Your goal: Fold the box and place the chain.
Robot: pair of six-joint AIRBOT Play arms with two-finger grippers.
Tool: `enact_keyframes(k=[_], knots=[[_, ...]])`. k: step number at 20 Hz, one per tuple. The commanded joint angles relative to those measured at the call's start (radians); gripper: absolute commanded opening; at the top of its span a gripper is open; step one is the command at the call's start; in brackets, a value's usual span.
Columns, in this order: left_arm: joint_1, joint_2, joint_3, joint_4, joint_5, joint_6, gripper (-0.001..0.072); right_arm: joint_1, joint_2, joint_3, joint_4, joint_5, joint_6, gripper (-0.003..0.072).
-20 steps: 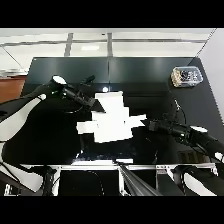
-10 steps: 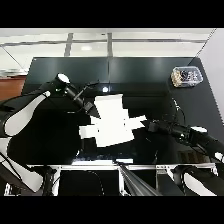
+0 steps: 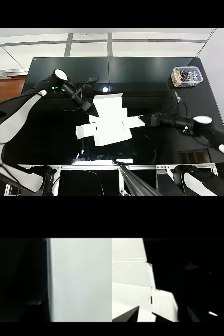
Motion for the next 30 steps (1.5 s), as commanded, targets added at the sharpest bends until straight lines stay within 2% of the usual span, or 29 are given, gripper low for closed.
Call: enact_keyframes(k=[1, 3, 6, 8, 11, 13, 15, 19, 26, 30], knots=[[-0.001, 0.15, -0.091, 0.003, 0.058, 0.05, 0.0022, -0.051, 0.001, 0.24, -0.448, 0.169, 0.248, 0.071], [0.0, 0.299, -0.239, -0.031, 0.195, 0.171, 0.0022, -0.055, 0.001, 0.381, -0.647, 0.269, 0.293, 0.071], [-0.018, 0.478, -0.436, -0.154, 0.48, 0.549, 0.0025, -0.048, 0.001, 0.455, -0.684, 0.311, 0.206, 0.071], [-0.052, 0.506, -0.472, -0.151, 0.537, 0.838, 0.0026, -0.021, 0.0, 0.445, -0.697, 0.299, 0.143, 0.0709], [-0.124, 0.497, -0.472, -0.111, 0.701, 0.857, 0.0026, 0.018, 0.001, 0.437, -0.713, 0.326, 0.134, 0.0709], [-0.175, 0.492, -0.47, -0.029, 0.784, 0.857, 0.0026, 0.038, 0.001, 0.436, -0.713, 0.338, 0.134, 0.0709], [-0.22, 0.474, -0.47, 0.059, 0.816, 0.857, 0.0026, 0.072, 0.001, 0.436, -0.713, 0.328, 0.098, 0.0709], [-0.25, 0.415, -0.47, 0.071, 0.833, 0.856, 0.0026, 0.169, 0.0, 0.424, -0.713, 0.253, 0.032, 0.0709], [-0.25, 0.386, -0.47, 0.07, 0.832, 0.847, 0.0026, 0.36, 0.0, 0.26, -0.706, 0.023, -0.088, 0.0709], [-0.248, 0.373, -0.47, 0.102, 0.843, 0.834, 0.0026, 0.451, 0.0, 0.209, -0.716, -0.099, -0.092, 0.0709]])
